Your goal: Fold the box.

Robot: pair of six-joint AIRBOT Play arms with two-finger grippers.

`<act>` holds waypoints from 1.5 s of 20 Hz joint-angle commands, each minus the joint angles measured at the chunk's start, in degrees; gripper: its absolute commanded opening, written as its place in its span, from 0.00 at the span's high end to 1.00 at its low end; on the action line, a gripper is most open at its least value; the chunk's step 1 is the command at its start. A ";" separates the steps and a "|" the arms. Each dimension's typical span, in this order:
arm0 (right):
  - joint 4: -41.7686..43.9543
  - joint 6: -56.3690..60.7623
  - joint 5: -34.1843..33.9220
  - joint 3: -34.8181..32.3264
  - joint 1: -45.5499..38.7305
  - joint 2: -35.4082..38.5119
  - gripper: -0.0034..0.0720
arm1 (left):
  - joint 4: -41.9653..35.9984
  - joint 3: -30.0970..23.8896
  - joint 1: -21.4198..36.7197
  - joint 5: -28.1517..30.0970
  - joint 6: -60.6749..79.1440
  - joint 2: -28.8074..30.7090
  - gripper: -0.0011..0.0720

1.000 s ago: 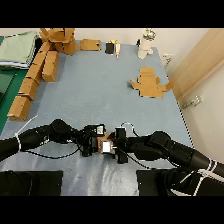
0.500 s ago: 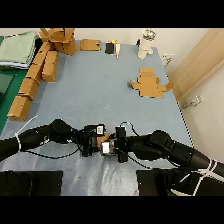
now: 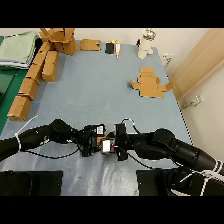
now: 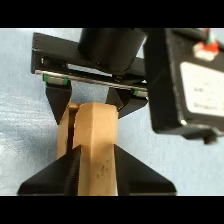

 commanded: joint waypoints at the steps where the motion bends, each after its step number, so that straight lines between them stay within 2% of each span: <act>1: 0.15 0.04 -0.59 0.33 0.37 0.42 0.66 | -0.02 0.04 -0.02 0.22 -0.07 -0.04 0.33; 6: 0.17 0.04 -0.92 0.22 0.37 -0.24 0.67 | -0.02 0.04 -0.02 0.22 -0.04 -0.04 0.33; 8: 0.20 0.07 -1.03 0.20 0.37 -1.68 0.75 | -0.02 0.04 -0.02 0.20 -0.07 -0.04 0.33; 18: 3.26 0.52 -5.51 0.39 0.48 -2.21 0.74 | -0.02 0.04 -0.02 0.22 -0.07 -0.04 0.33; 20: 3.23 7.06 -7.10 1.97 0.46 -0.26 0.74 | -0.02 0.04 -0.02 0.22 -0.07 -0.04 0.33; 21: 3.28 13.31 -9.94 3.28 0.46 1.20 0.74 | -0.04 0.04 -0.02 0.22 -0.07 -0.04 0.33; 23: 5.03 32.74 -17.73 4.46 0.46 4.31 0.75 | -0.04 0.04 -0.02 0.22 -0.07 -0.04 0.33; 25: 10.62 50.12 -22.14 2.23 0.46 5.53 0.95 | -0.02 0.04 -0.02 0.22 -0.07 -0.04 0.33; 27: 20.24 59.10 -20.39 -3.13 0.48 6.32 0.95 | -0.04 0.04 -0.02 0.22 -0.07 -0.04 0.33; 29: 30.01 60.15 -12.22 -8.92 0.48 7.26 0.95 | -0.04 0.04 -0.02 0.22 -0.07 -0.04 0.33; 30: 31.98 60.89 -6.95 -10.62 0.46 7.48 0.95 | -0.02 0.04 -0.02 0.20 -0.07 -0.04 0.33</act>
